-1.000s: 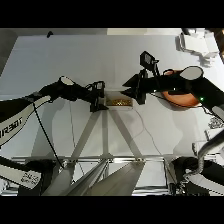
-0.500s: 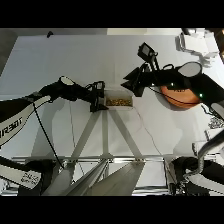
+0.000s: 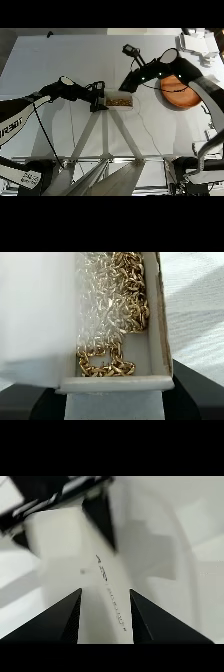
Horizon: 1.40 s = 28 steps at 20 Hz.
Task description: Fold the box and place the chain.
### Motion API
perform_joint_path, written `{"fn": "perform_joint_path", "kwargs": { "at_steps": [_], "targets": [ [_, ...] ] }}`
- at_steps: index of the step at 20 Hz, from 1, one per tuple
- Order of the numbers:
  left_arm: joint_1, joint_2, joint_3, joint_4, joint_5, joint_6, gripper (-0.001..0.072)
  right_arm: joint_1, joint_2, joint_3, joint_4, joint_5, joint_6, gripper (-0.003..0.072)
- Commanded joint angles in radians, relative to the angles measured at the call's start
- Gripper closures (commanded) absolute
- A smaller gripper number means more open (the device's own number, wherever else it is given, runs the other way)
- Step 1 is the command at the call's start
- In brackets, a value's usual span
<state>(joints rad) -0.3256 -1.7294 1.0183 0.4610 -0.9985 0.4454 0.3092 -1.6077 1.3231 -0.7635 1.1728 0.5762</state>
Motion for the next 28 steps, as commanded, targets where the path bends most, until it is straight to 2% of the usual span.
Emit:
{"fn": "perform_joint_path", "kwargs": {
  "at_steps": [1, 5, 8, 12, 16, 21, 26, 28],
  "targets": [
    [0.0, 0.0, 0.0, 0.0, 0.0, 0.0, 0.0484, 0.001, -0.073, 0.021, -0.023, 0.111, 0.016, 0.0355],
    [0.0, 0.0, 0.0, 0.0, 0.0, 0.0, 0.0484, 0.008, -0.072, 0.021, -0.032, 0.111, -0.063, 0.0354],
    [0.0, 0.0, 0.0, 0.0, 0.0, 0.0, 0.0484, 0.055, -0.05, 0.017, -0.119, 0.097, -0.092, 0.0354],
    [0.0, 0.0, 0.0, 0.0, 0.0, 0.0, 0.0484, 0.137, 0.056, -0.06, -0.263, -0.106, -0.091, 0.0354],
    [0.0, 0.0, 0.0, 0.0, 0.0, 0.0, 0.0484, 0.209, 0.205, -0.231, -0.269, -0.326, -0.091, 0.0354],
    [0.0, 0.0, 0.0, 0.0, 0.0, 0.0, 0.0484, 0.246, 0.235, -0.328, -0.271, -0.409, -0.082, 0.0376],
    [0.0, 0.0, 0.0, 0.0, 0.0, 0.0, 0.0484, 0.245, 0.235, -0.337, -0.303, -0.515, -0.076, 0.0403],
    [0.0, 0.0, 0.0, 0.0, 0.0, 0.0, 0.0484, 0.245, 0.233, -0.338, -0.317, -0.517, -0.076, 0.0446]
  ]
}}
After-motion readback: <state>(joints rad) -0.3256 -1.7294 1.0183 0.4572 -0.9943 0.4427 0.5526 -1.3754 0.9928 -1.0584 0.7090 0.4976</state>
